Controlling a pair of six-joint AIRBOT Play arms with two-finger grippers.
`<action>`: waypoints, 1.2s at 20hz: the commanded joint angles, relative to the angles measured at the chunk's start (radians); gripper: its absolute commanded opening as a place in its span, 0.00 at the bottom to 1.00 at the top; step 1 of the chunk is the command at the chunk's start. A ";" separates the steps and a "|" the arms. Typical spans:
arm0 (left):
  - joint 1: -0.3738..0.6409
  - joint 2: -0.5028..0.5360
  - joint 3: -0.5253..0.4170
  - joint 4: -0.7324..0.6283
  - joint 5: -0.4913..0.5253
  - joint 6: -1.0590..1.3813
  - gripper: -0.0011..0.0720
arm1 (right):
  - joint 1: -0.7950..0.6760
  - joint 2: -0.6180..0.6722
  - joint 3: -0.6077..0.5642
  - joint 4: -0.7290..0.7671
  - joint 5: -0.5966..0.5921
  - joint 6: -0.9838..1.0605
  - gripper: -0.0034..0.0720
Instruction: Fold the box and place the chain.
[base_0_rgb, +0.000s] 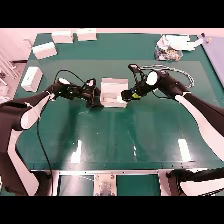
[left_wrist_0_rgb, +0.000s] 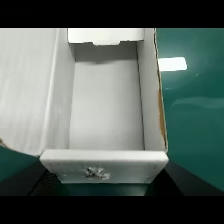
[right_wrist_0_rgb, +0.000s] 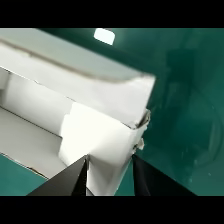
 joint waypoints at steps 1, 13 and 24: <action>0.001 0.001 0.000 0.000 0.001 0.000 0.65 | 0.026 -0.001 0.005 -0.117 0.004 0.122 0.49; 0.001 0.001 0.000 0.000 0.002 0.000 0.65 | 0.061 -0.011 0.015 -0.216 -0.013 0.274 0.49; 0.001 0.001 0.000 0.000 0.002 0.000 0.65 | 0.090 -0.138 0.134 -0.219 0.085 0.283 0.49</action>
